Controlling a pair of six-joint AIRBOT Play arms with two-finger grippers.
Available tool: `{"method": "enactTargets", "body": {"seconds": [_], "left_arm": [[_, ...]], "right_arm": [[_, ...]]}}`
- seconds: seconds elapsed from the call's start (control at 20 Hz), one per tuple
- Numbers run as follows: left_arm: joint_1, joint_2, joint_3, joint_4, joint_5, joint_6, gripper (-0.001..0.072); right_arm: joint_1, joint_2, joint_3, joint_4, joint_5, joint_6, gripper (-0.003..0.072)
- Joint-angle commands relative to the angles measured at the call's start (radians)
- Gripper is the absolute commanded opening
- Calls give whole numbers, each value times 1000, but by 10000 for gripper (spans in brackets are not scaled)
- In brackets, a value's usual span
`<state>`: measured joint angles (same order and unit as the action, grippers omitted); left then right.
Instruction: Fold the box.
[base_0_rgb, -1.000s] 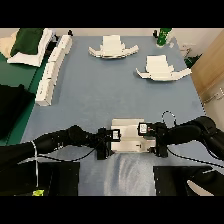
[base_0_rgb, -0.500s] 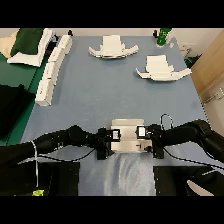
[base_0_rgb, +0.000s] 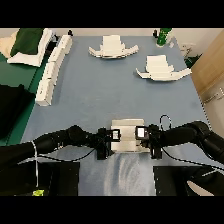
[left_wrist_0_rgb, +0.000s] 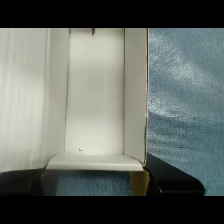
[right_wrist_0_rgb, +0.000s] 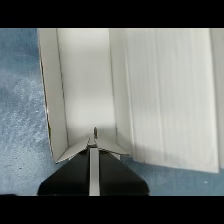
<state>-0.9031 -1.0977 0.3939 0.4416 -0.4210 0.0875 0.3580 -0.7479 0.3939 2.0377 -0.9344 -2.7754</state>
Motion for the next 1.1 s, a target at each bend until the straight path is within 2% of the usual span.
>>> {"method": "enactTargets", "body": {"seconds": [0.0, 0.05, 0.1, 0.15, 0.2, 0.25, 0.3, 0.35, 0.65, 0.75, 0.8, 0.85, 0.9, 0.95, 1.0, 1.05], "left_arm": [[0, 0, 1, 0, 0, 0, 540], [0, 0, 1, 0, 0, 0, 540], [0, 0, 1, 0, 0, 0, 540], [0, 0, 1, 0, 0, 0, 540], [0, 0, 1, 0, 0, 0, 540], [0, 0, 1, 0, 0, 0, 540], [0, 0, 1, 0, 0, 0, 540], [0, 0, 1, 0, 0, 0, 540], [0, 0, 1, 0, 0, 0, 540], [0, 0, 1, 0, 0, 0, 540], [0, 0, 1, 0, 0, 0, 540], [0, 0, 1, 0, 0, 0, 540], [0, 0, 1, 0, 0, 0, 540], [0, 0, 1, 0, 0, 0, 540], [0, 0, 1, 0, 0, 0, 540], [0, 0, 1, 0, 0, 0, 540]], "right_arm": [[32, -8, -1, 6, 29, 3, 69], [33, -15, -1, 10, 31, 3, 78], [33, -22, -1, 11, 36, 3, 147], [33, -26, -1, 13, 42, 3, 391], [33, -26, -1, 13, 45, 3, 534], [33, -26, -1, 19, 45, 3, 602], [33, -26, -1, 28, 46, 3, 609], [33, -26, -1, 38, 48, 3, 665], [33, -26, -1, 38, 55, 3, 671], [33, -23, 0, 25, 50, 21, 662], [33, -18, 1, 12, 38, 74, 629], [33, -10, 4, -26, 20, 147, 486], [33, 2, 12, -91, -14, 263, 227], [33, 17, 23, -170, -47, 425, 48], [33, 33, 34, -251, -69, 591, 3], [33, 51, 48, -325, -92, 734, 3]]}}
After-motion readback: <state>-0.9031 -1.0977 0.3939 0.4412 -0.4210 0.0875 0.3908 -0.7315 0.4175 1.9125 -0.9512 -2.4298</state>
